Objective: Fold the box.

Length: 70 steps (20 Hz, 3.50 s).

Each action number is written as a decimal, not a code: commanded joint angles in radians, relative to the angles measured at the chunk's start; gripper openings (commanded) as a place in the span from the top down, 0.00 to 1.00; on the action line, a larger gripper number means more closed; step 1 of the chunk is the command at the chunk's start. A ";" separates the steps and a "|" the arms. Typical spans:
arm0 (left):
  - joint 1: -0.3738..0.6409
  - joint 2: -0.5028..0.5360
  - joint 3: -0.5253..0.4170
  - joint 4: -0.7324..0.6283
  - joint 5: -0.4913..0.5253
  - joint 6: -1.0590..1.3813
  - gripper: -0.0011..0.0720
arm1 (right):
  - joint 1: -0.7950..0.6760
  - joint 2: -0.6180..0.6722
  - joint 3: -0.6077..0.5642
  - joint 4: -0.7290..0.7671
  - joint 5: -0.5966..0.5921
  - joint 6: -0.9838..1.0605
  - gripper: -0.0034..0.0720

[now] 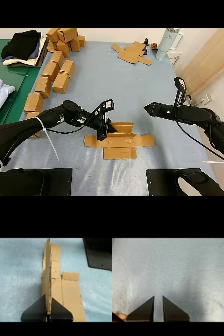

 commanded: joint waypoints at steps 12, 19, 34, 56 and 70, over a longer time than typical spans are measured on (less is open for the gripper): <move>-0.001 -0.001 0.000 0.000 0.010 0.000 0.97 | 0.367 0.242 -0.019 -0.221 -0.482 0.232 0.95; -0.001 -0.001 0.000 0.000 0.010 0.000 0.97 | 0.955 0.183 -0.138 -0.658 -0.360 0.232 0.53; -0.001 -0.001 0.000 0.000 0.009 0.000 0.97 | 1.040 -0.083 -0.139 -0.860 -0.175 0.227 0.31; -0.001 -0.001 0.000 0.000 0.010 0.000 0.97 | 1.046 -0.142 -0.135 -0.874 -0.152 0.227 0.31; -0.001 -0.001 0.000 0.000 0.010 0.000 0.97 | 1.045 -0.046 -0.086 -0.932 -0.202 0.245 0.31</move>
